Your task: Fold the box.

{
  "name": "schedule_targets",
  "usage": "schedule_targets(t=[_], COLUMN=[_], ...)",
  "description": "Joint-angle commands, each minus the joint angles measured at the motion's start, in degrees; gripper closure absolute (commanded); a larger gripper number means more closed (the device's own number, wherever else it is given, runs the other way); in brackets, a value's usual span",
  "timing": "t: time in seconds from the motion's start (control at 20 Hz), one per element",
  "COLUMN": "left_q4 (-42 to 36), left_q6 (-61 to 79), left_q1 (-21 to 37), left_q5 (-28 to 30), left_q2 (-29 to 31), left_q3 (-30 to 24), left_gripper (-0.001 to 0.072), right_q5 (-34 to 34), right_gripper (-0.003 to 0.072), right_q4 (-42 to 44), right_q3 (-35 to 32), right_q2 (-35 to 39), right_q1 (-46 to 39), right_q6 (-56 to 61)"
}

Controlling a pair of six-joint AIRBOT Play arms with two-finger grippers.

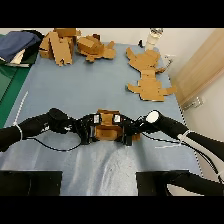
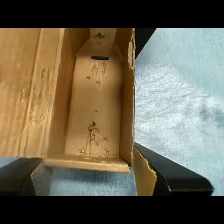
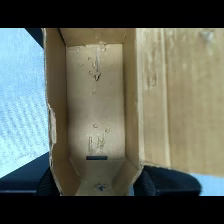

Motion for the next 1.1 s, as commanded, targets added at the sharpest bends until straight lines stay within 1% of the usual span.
schedule_targets(t=[0.0,0.1,0.2,0.35,0.55,0.7,0.85,0.9,0.95,1.05], left_q4=[5.8,8.6,8.5,7.4,2.8,2.9,3.0,3.0,3.1,3.1], left_q6=[-3.7,-6.3,-6.3,-5.7,-2.1,-2.1,-0.9,-0.9,-0.9,-0.9], left_q1=[0.1,0.5,0.7,0.7,0.7,0.3,0.0,0.0,0.0,0.0], left_q5=[0.0,-0.1,0.0,0.1,0.0,-0.2,-1.6,-1.6,-1.6,-1.5], left_q2=[-0.2,-0.2,-0.2,-0.2,-0.2,-0.2,-0.2,-0.2,-0.2,-0.2], left_q3=[0.2,0.2,0.2,0.3,0.3,0.3,0.3,0.3,0.3,0.3], left_gripper=[0.0007,0.0007,0.0007,0.0007,0.0007,0.0007,0.0008,0.0132,0.0291,0.0296], right_q5=[0.0,0.0,0.0,0.0,0.0,-0.1,0.0,0.0,0.0,0.0], right_gripper=[0.0143,0.0143,0.0144,0.0144,0.0144,0.0144,0.0144,0.0144,0.0143,0.0143], right_q4=[0.0,0.0,0.0,0.0,0.0,0.0,0.0,0.0,0.0,0.0], right_q3=[0.0,0.0,0.0,0.0,0.0,0.0,0.0,0.0,0.0,0.0], right_q2=[0.0,0.0,0.0,0.0,0.0,0.0,0.0,0.0,0.0,0.0], right_q1=[0.0,0.0,0.0,0.0,0.0,0.0,0.0,0.0,0.0,0.0], right_q6=[0.1,0.1,0.1,0.0,0.0,0.1,0.0,0.0,0.0,0.0])
